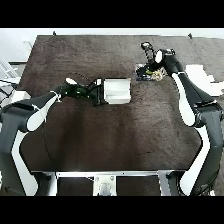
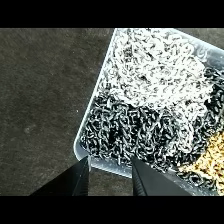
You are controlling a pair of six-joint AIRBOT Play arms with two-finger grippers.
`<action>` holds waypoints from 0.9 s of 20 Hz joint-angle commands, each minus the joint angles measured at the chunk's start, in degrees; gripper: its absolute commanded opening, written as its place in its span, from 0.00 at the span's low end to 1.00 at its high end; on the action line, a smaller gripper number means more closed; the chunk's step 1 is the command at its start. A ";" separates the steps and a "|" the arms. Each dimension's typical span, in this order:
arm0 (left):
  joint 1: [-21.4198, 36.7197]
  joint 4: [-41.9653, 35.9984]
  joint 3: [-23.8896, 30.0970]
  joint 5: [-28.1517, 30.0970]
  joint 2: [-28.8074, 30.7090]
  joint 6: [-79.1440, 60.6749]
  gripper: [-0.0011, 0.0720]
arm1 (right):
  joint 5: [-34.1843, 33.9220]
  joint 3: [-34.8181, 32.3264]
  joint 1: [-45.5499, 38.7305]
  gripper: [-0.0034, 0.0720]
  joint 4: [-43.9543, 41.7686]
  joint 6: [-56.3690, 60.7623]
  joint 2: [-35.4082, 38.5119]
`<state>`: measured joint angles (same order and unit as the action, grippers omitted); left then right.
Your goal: Fold the box and place the chain.
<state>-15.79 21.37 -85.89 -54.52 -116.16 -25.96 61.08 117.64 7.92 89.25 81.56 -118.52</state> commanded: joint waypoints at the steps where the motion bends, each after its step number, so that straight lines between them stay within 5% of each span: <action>1: 0.00 0.02 0.02 0.00 -0.02 -0.02 0.76 | 0.33 0.07 0.22 0.45 1.22 0.74 -0.02; 18: 0.00 0.02 0.02 0.02 -0.02 -0.02 0.76 | 5.01 0.07 2.19 0.45 -2.21 7.17 -1.62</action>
<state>-15.79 21.39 -85.89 -54.52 -116.16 -25.98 65.56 117.64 9.58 87.66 88.23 -119.90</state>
